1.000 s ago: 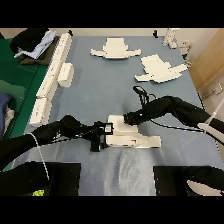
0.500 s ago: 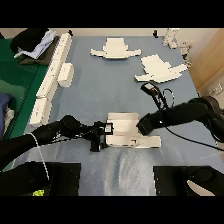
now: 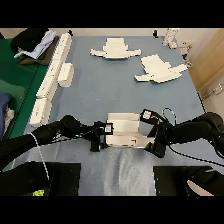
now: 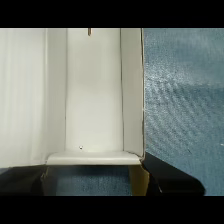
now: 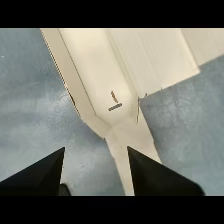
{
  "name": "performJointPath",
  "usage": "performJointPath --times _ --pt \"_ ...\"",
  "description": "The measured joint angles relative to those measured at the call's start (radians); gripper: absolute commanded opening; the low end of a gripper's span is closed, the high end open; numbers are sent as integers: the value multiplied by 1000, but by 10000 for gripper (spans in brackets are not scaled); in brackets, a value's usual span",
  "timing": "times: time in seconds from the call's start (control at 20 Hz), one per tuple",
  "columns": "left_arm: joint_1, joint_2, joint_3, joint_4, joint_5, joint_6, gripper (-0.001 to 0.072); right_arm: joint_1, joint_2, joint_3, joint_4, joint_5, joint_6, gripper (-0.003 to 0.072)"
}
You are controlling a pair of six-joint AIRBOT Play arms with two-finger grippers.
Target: Fold the box.
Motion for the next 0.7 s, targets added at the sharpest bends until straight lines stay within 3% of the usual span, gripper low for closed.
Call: performJointPath --times 0.45,0.55,0.7 --pt "0 0 0 0 0 0 534 0 -140 -47 27 254 -395 710" --pt "0 0 0 0 0 0 534 0 -157 -48 55 278 -434 529" --pt "0 0 0 0 0 0 534 0 -170 -49 80 281 -465 525"
